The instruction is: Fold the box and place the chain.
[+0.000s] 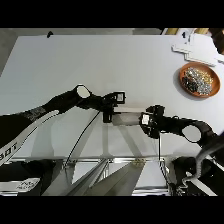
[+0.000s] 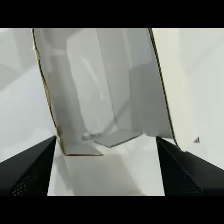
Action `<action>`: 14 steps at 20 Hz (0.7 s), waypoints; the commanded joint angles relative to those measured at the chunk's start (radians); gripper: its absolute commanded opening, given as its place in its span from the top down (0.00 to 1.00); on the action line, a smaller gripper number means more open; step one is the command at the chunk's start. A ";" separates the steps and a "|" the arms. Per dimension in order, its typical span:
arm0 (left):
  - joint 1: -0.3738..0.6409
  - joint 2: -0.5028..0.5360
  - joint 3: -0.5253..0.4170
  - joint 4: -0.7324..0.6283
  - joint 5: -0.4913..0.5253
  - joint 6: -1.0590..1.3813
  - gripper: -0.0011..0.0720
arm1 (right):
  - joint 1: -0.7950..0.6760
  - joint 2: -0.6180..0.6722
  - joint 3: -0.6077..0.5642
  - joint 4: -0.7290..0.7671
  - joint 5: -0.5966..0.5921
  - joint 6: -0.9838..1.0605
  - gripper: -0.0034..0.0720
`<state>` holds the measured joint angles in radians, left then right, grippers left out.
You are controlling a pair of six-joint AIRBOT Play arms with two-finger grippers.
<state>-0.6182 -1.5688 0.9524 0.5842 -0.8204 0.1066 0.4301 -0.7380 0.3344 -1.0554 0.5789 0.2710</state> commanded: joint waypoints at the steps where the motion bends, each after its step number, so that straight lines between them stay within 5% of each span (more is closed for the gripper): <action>1: 0.000 0.000 0.000 0.000 0.000 0.000 0.97 | -0.070 -0.021 0.002 0.118 0.017 -0.124 0.05; 14: 0.000 0.000 0.000 0.000 0.000 0.000 0.97 | -0.289 -0.277 0.014 0.555 0.148 -0.725 0.06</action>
